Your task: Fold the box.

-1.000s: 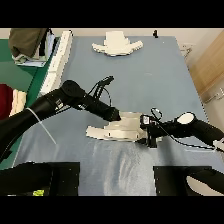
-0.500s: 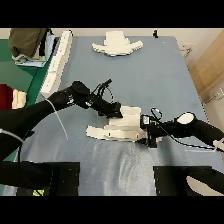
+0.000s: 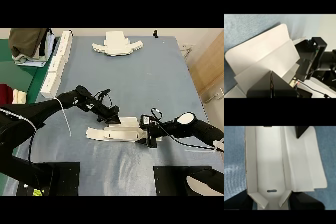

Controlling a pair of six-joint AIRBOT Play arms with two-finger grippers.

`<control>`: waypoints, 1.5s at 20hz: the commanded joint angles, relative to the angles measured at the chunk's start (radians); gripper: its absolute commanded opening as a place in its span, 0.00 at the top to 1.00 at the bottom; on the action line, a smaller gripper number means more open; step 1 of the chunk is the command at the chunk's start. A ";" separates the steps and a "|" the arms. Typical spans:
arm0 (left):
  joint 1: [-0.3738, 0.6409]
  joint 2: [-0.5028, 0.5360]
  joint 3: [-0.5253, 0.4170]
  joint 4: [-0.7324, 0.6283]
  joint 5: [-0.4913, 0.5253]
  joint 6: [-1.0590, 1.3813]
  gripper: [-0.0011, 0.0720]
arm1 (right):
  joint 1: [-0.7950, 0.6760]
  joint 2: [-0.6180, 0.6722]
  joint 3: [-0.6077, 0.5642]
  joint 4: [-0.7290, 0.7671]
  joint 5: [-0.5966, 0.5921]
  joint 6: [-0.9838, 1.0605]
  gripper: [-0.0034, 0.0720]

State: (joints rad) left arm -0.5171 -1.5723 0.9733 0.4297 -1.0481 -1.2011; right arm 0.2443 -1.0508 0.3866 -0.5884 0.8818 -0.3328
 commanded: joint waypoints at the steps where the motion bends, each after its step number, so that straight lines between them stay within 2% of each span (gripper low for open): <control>1: 0.000 -0.007 0.000 0.000 -0.008 0.016 0.97 | 0.000 0.000 0.001 0.001 0.000 0.000 0.16; 3: 0.004 0.003 0.005 -0.029 -0.014 0.090 0.97 | 0.000 0.000 0.001 0.001 0.000 0.000 0.16; 5: 0.019 0.061 0.011 -0.058 -0.014 0.171 0.97 | 0.000 0.000 0.001 0.001 0.000 0.000 0.16; 9: 0.079 0.299 -0.004 -0.023 0.018 0.292 0.97 | 0.000 0.000 0.001 0.001 0.000 0.000 0.16; 13: 0.109 0.571 -0.104 0.148 0.110 0.343 0.97 | 0.000 0.000 0.001 0.001 0.000 0.000 0.16; 17: 0.096 0.764 -0.227 0.325 0.105 0.591 0.96 | 0.000 0.000 0.001 0.001 0.000 0.000 0.16; 18: 0.086 0.787 -0.251 0.359 0.106 0.651 0.42 | 0.000 0.000 0.001 0.001 0.000 0.000 0.16; 19: 0.080 0.795 -0.271 0.371 0.111 0.681 0.05 | 0.000 0.000 0.001 0.001 0.000 0.000 0.16; 21: 0.080 0.792 -0.307 0.371 0.073 0.795 0.04 | 0.000 0.001 0.001 0.001 0.000 0.000 0.16; 23: 0.088 0.789 -0.352 0.363 0.082 0.931 0.04 | 0.000 0.000 0.001 0.001 0.000 0.000 0.16; 27: 0.074 0.753 -0.483 0.261 0.164 1.214 0.04 | 0.000 0.000 0.001 0.001 0.000 0.000 0.16; 30: 0.050 0.683 -0.529 0.157 0.215 1.347 0.04 | 0.000 0.000 0.001 0.001 0.000 0.000 0.16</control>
